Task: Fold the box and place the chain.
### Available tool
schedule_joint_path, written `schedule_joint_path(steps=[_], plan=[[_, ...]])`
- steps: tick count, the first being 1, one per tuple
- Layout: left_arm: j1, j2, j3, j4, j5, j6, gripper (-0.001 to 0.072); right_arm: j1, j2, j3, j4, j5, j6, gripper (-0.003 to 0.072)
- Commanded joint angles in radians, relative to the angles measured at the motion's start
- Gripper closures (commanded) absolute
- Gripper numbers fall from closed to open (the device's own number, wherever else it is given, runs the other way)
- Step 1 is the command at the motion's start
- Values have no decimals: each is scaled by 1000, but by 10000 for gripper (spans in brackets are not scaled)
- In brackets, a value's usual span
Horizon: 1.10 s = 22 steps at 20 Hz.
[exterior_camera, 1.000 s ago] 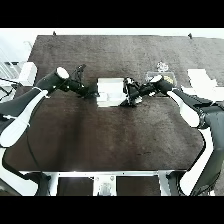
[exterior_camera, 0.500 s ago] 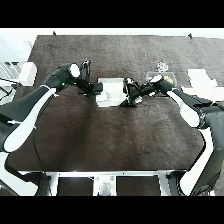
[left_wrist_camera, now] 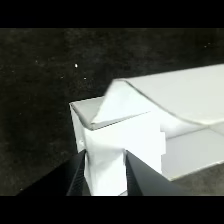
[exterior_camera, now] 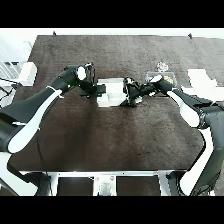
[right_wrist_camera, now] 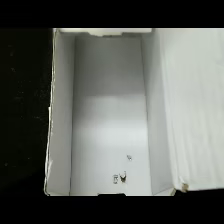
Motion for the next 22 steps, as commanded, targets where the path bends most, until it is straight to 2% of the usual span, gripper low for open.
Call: schedule_joint_path(steps=[1, 7, 11, 16, 22], plan=[[-12, -21, 14, 10, -14, -28, 389, 1, 0, 0, 0, 0, 1, 129], [-19, -91, 111, 51, -93, -55, 410, 1, 0, 0, 0, 0, 1, 129], [-19, -100, 133, 102, -111, -80, 410, 1, 0, 0, 0, 0, 1, 129], [-19, -197, 277, 119, -270, -111, 431, 1, 0, 0, 0, 0, 1, 129], [-47, -271, 368, 138, -342, -129, 470, 1, 0, 0, 0, 0, 1, 129]])
